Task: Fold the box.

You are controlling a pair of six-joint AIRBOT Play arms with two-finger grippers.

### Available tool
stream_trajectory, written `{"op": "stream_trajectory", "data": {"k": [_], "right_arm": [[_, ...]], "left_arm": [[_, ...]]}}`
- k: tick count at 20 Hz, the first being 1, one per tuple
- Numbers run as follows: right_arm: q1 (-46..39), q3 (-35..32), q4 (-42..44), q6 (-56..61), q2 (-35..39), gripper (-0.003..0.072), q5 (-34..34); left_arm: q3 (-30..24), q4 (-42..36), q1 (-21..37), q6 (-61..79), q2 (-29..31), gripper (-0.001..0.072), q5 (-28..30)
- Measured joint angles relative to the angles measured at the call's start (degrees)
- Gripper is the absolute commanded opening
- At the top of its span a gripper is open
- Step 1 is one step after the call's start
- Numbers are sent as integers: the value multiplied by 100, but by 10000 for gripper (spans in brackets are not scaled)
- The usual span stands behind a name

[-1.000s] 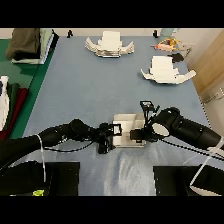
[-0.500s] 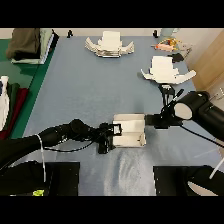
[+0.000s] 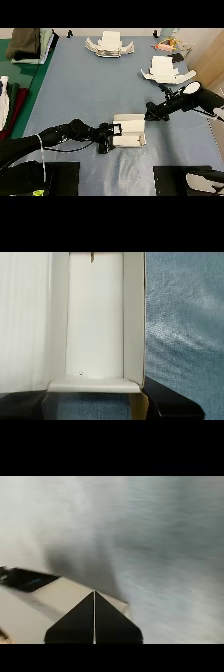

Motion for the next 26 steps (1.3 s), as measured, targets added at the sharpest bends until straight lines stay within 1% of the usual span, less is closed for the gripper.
{"op": "stream_trajectory", "data": {"k": [2, 4, 5, 8, 11, 14, 16, 17, 19, 24, 26], "right_arm": [[-87, 144, 831, -568, -439, 0, 424], [-63, 258, 1300, -990, -686, -1, 809], [-11, 297, 1384, -1141, -754, 0, 979], [212, 358, 1064, -1432, -734, 0, 1239], [577, 321, 378, -1648, -363, 0, 1252], [1095, 127, -186, -1967, 271, 0, 820], [1513, -72, -533, -2221, 758, 7, 372], [1742, -188, -704, -2334, 1010, 30, 129], [2205, -417, -1119, -2487, 1429, 30, -358], [3475, -1003, -2275, -2636, 2264, 30, -1373], [3910, -1233, -2616, -2671, 2616, 38, -1722]], "left_arm": [[0, 0, 0, 0, 0, 427, 0], [0, 0, 0, 0, 0, 427, 0], [0, 0, 0, 0, 0, 428, 0], [0, 0, 0, 0, 0, 427, 0], [0, 0, 0, 0, 0, 427, 0], [0, 0, 0, 0, 0, 427, 0], [0, 0, 0, 0, 0, 427, 0], [0, 0, 0, 0, 0, 427, 0], [0, 0, 0, 0, 0, 427, 0], [0, 0, 0, 0, 0, 427, 0], [0, 0, 0, 0, 0, 427, 0]]}}
